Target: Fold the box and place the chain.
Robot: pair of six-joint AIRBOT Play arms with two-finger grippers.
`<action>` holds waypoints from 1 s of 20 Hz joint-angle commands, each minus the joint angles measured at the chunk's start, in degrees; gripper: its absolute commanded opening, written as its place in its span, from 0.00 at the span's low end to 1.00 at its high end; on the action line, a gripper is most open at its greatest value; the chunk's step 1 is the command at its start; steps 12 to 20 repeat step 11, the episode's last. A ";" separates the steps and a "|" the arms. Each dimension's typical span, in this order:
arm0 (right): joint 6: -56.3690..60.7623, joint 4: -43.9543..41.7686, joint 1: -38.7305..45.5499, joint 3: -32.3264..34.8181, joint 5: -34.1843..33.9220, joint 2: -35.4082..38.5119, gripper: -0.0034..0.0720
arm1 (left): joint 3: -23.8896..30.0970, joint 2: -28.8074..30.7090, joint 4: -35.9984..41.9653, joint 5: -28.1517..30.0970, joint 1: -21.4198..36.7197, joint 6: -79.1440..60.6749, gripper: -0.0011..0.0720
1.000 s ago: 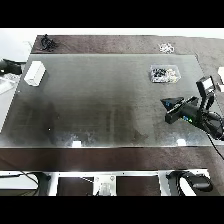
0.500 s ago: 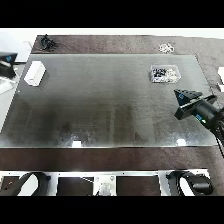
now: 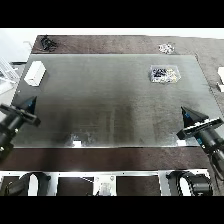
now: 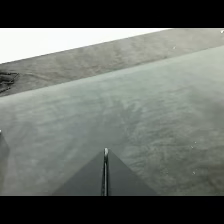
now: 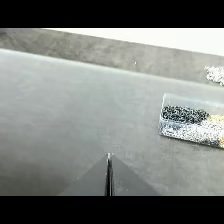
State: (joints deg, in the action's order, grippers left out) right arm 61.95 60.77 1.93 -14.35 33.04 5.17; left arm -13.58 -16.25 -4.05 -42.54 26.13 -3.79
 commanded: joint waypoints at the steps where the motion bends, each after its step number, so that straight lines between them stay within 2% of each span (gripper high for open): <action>1: 1.05 1.42 -0.07 4.90 -0.02 4.74 0.05 | 4.90 5.53 1.36 -1.09 0.04 0.42 0.03; 4: 1.05 1.40 -0.04 6.60 -0.04 4.74 0.05 | 4.87 5.53 1.40 -1.88 0.07 0.42 0.04; 20: 1.05 1.40 -0.04 6.69 -0.04 4.74 0.05 | 4.87 5.53 1.49 -1.97 0.07 0.74 0.04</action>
